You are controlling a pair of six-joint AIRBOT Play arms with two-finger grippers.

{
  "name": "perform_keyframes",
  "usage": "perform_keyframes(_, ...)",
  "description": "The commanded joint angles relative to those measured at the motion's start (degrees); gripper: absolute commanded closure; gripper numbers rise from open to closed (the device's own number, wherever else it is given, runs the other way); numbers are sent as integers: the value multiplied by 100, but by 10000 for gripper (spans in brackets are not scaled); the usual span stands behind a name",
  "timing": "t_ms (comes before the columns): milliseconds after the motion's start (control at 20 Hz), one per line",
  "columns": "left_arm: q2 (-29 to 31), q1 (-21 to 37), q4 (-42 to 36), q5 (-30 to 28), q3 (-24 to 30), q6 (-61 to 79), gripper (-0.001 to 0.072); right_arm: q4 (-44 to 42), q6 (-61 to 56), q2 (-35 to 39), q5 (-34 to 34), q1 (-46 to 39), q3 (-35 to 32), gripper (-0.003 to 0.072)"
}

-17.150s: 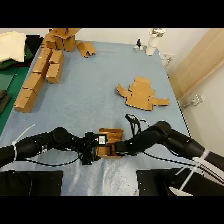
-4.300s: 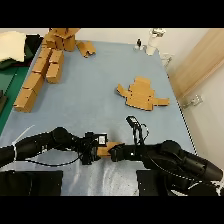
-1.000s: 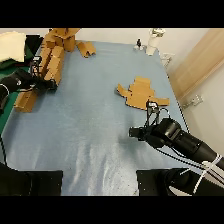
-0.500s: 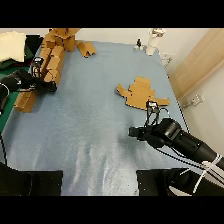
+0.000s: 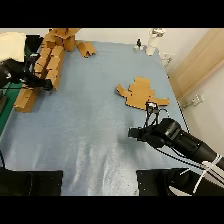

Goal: Fold the box.

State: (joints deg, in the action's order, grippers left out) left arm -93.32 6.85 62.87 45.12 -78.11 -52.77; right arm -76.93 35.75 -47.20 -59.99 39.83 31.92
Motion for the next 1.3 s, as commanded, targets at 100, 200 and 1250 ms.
perform_keyframes(100, 688, 354, 227, 1270, -46, -391, 12, -361, 308, 0, -17, 0, 2, 682)
perform_keyframes(200, 898, 345, 225, 1987, -46, -428, 253, -516, 461, 0, -9, 0, 2, 683)
perform_keyframes(1250, 2979, -2874, -31, 1502, 2848, -2048, 699, -2396, 3355, -3838, -686, -859, 4109, 683)
